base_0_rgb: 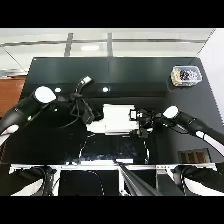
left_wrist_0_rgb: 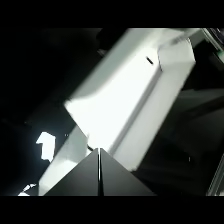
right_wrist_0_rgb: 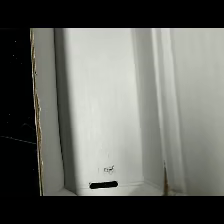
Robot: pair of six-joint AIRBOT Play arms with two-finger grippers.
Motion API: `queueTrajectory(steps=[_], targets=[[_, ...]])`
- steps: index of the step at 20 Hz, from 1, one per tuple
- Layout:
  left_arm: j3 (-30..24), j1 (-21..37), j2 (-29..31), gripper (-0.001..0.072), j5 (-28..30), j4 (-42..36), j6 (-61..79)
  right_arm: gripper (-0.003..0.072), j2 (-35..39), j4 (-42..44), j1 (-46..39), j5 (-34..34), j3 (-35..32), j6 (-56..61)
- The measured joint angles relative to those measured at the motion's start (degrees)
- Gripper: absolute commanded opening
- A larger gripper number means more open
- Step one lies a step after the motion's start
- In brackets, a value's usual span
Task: Fold the box and place the chain.
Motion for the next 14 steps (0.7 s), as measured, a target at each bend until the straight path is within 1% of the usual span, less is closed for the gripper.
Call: queueTrajectory(steps=[1,2,3,5,7,9,11,12,13,14], targets=[[-1.8,-0.3,1.6,0.0315,-1.1,0.8,3.8,0.0108,0.0,0.0,0.0,0.0,0.0,0.0],[-3.5,-0.7,2.9,0.0685,-1.9,2.0,8.7,0.0108,0.0,0.0,0.0,0.0,0.0,0.0],[-5.0,-1.3,3.8,0.0713,-1.6,3.3,13.7,0.0108,0.0,0.0,0.0,0.0,0.0,0.0],[-7.5,-2.6,4.8,0.0711,2.1,5.3,21.9,0.0108,0.0,0.0,0.0,0.0,0.0,0.0],[-8.8,-4.2,4.9,0.0708,8.0,6.7,27.2,0.0108,0.0,0.0,0.0,0.0,0.0,0.0],[-9.4,-5.6,4.2,0.0693,12.9,7.3,30.3,0.0108,0.0,0.0,0.0,0.0,0.0,0.0],[-9.4,-6.7,2.7,0.0688,15.5,7.5,32.0,0.0108,0.0,0.0,0.0,0.0,0.0,0.0],[-9.4,-7.3,1.9,0.0646,16.1,7.5,32.7,0.0108,0.0,0.0,0.0,0.0,0.0,0.0],[-9.4,-8.0,1.2,0.0483,16.4,7.4,33.0,0.0108,0.0,0.0,0.0,0.0,0.0,0.0],[-9.4,-8.6,0.6,0.04,16.9,7.3,33.4,0.0108,0.0,0.0,0.0,0.0,0.0,0.0]])
